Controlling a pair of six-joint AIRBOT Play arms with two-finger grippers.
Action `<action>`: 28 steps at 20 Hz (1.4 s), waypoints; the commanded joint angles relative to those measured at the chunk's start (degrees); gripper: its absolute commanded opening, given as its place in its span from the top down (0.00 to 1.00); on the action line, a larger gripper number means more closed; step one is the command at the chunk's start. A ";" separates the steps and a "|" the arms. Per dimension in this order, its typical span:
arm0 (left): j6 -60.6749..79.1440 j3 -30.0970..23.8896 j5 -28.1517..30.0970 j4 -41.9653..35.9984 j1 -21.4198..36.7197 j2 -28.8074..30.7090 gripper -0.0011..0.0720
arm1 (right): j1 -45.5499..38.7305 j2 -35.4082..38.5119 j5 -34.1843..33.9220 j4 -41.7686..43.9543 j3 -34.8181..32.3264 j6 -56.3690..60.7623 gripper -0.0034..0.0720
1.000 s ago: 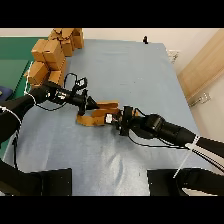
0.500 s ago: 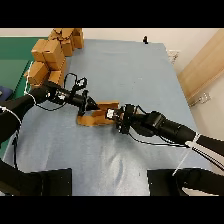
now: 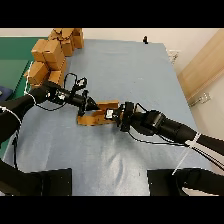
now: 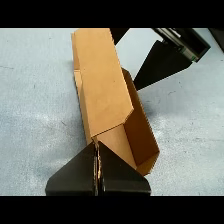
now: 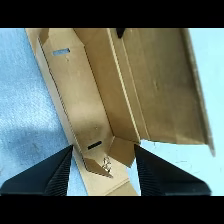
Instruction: Fold the box.
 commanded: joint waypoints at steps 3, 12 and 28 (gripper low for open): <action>0.02 0.02 0.00 0.07 -0.02 0.00 0.96 | -1.27 -0.04 0.09 -0.98 0.15 0.04 0.16; 0.02 0.02 -0.02 0.07 -0.02 0.00 0.96 | -3.19 -2.93 3.04 3.34 0.44 -0.26 0.06; 0.04 0.02 0.35 0.09 0.07 0.00 0.96 | -7.17 -12.04 -12.68 32.96 13.49 -35.45 0.09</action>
